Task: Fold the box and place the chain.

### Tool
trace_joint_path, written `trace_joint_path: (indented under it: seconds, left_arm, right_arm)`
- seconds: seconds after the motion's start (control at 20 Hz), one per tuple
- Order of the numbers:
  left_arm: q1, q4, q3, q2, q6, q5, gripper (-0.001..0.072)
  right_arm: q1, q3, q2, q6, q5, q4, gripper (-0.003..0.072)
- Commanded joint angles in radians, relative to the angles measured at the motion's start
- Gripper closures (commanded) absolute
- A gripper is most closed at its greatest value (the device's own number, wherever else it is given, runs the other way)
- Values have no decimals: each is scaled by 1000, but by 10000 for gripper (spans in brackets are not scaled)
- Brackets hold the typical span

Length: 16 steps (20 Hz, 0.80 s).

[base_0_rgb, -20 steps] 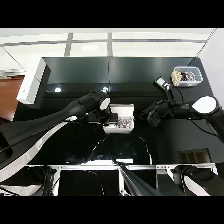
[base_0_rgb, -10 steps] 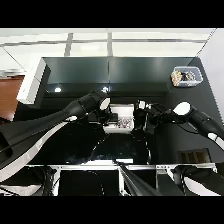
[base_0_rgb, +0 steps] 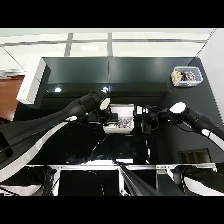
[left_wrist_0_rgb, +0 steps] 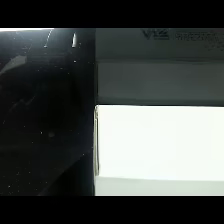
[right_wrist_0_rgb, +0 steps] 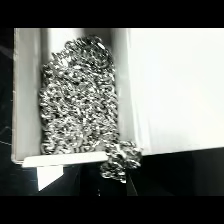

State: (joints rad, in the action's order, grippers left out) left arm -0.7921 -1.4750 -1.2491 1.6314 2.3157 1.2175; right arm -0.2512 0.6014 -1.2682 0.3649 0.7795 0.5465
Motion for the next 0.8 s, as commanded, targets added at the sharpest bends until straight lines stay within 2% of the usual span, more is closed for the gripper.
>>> trace_joint_path:
  seconds: [0.0, 0.05, 0.1, 0.2, 0.3, 0.5, 0.65, 0.75]
  left_arm:
    - [0, 0, 0, 0, 0, 0, 675]
    - [0, 0, 0, 0, 0, 0, 675]
    - [0, 0, 0, 0, 0, 0, 675]
    - [0, 0, 0, 0, 0, 0, 676]
    - [0, 0, 0, 0, 0, 0, 675]
    - [0, 0, 0, 0, 0, 0, 675]
    - [0, 0, 0, 0, 0, -1, 675]
    - [0, -1, 0, 0, 0, -4, 675]
  right_arm:
    - [0, 1, -9, 21, -21, -11, 383]
    - [0, 1, -9, 16, -13, -11, 609]
    - [0, 1, -8, 13, -13, -10, 657]
    - [0, 1, -2, -20, -21, 5, 658]
    - [0, 1, 23, -149, -59, 84, 658]
    - [12, 11, 173, -445, -32, 192, 658]
    - [20, 42, 317, -612, 64, 156, 658]
    - [19, 43, 364, -666, 113, -40, 657]
